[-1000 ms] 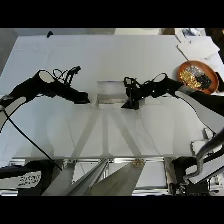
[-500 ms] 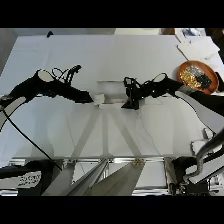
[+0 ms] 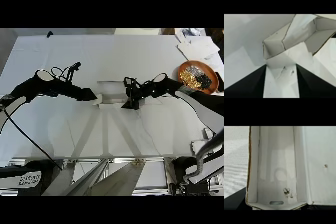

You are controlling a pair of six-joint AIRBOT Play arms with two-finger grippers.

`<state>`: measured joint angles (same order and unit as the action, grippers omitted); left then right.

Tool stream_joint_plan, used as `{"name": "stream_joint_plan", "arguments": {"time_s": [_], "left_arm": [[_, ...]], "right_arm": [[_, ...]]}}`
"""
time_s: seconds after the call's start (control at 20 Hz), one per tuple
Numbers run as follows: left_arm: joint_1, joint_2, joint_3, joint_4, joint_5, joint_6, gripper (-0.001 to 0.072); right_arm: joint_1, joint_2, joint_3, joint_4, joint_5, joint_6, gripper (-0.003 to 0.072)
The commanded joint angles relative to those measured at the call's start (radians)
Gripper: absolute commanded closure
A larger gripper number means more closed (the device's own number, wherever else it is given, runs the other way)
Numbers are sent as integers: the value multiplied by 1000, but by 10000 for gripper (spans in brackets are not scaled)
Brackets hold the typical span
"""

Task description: Fold the box and place the chain.

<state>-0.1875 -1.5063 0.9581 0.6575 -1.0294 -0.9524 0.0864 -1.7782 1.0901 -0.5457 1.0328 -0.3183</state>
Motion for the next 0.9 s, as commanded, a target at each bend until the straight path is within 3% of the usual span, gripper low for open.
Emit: {"name": "stream_joint_plan", "arguments": {"time_s": [0.0, 0.5, 0.85], "left_arm": [[-2, -16, 1, 10, 23, 6, 266], [-71, -18, 1, -73, 116, 11, 253], [-128, -18, 1, 24, 178, 2, 256]], "right_arm": [[0, 0, 0, 0, 0, 0, 303], [0, 0, 0, 0, 0, 0, 303], [0, 0, 0, 0, 0, 0, 303]]}}
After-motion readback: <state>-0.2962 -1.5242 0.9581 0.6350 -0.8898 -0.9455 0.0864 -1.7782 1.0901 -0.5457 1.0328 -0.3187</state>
